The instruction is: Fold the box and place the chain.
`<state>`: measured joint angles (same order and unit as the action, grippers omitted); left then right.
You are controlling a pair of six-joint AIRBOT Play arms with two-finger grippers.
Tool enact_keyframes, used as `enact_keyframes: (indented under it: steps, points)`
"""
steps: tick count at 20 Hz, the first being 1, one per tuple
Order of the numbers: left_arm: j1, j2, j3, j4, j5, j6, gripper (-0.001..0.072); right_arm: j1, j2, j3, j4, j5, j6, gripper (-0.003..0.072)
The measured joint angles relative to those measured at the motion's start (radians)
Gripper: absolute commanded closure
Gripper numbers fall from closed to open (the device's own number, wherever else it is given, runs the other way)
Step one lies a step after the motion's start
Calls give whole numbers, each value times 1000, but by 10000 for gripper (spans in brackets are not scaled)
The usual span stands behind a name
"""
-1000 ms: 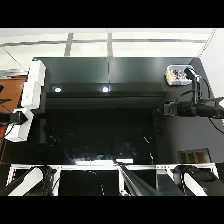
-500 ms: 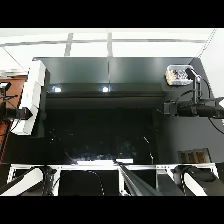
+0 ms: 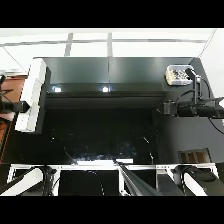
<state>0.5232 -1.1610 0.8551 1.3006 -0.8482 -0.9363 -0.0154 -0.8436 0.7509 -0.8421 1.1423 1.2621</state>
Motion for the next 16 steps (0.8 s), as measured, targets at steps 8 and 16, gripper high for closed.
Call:
enact_keyframes:
  steps: [8,16]
  points:
    - [-49,32,318,-169,-207,-128,681,77,0,-25,-4,-90,-8,671]
    - [-292,255,0,-296,-196,-166,681,238,-2,-127,-193,-426,-13,671]
